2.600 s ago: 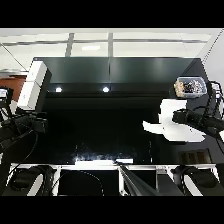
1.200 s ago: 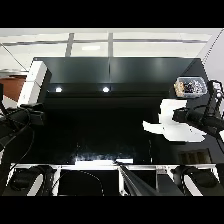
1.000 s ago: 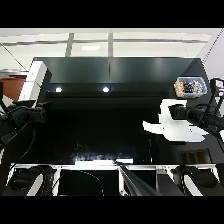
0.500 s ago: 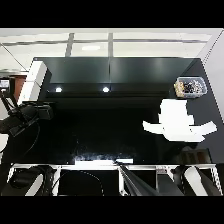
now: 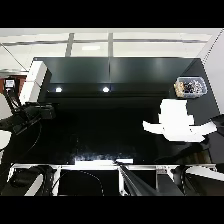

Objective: Fold the box and place the chain.

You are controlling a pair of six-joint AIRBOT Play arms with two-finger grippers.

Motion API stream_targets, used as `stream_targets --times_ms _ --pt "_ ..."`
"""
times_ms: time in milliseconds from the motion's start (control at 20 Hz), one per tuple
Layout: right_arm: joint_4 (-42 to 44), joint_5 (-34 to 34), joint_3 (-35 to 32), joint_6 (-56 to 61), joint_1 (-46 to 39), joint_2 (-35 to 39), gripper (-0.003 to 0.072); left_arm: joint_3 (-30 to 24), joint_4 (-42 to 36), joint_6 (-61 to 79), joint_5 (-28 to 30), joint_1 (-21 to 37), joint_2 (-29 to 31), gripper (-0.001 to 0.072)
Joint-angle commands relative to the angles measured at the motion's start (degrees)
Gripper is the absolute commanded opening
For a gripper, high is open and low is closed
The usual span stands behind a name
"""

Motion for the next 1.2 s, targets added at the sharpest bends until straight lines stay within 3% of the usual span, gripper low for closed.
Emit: stream_targets --times_ms 0,500,550,600,650,850,1150 --pt "1.0 9.4 4.0 -1.5 -0.5 -8.9 0.0536 0.0 0.0 0.0 -0.1 0.0 -0.2 0.0708" --pt "-1.9 8.7 4.0 -1.6 5.8 -12.1 0.0535 0.0 0.0 0.0 -0.1 0.0 -2.5 0.0708" --pt "-1.9 9.5 4.0 -1.6 6.2 -12.0 0.0448 0.0 0.0 0.0 -0.1 0.0 -2.8 0.0708" --pt "-1.9 9.9 4.1 -1.6 6.5 -12.0 0.0166 0.0 0.0 0.0 -0.1 0.0 -3.0 0.0708" --pt "-1.7 10.4 4.1 -1.7 6.7 -12.0 0.0044 0.0 0.0 0.0 -0.1 0.0 -3.2 0.0708" --pt "0.8 13.9 4.0 -3.7 8.8 -9.4 0.0044 0.0 -0.2 0.0 -0.3 0.0 -3.3 0.0708" --pt "11.2 13.0 -0.2 -6.4 18.8 4.4 0.0043 0.0 -3.3 0.0 -0.8 0.0 -3.3 0.0708"
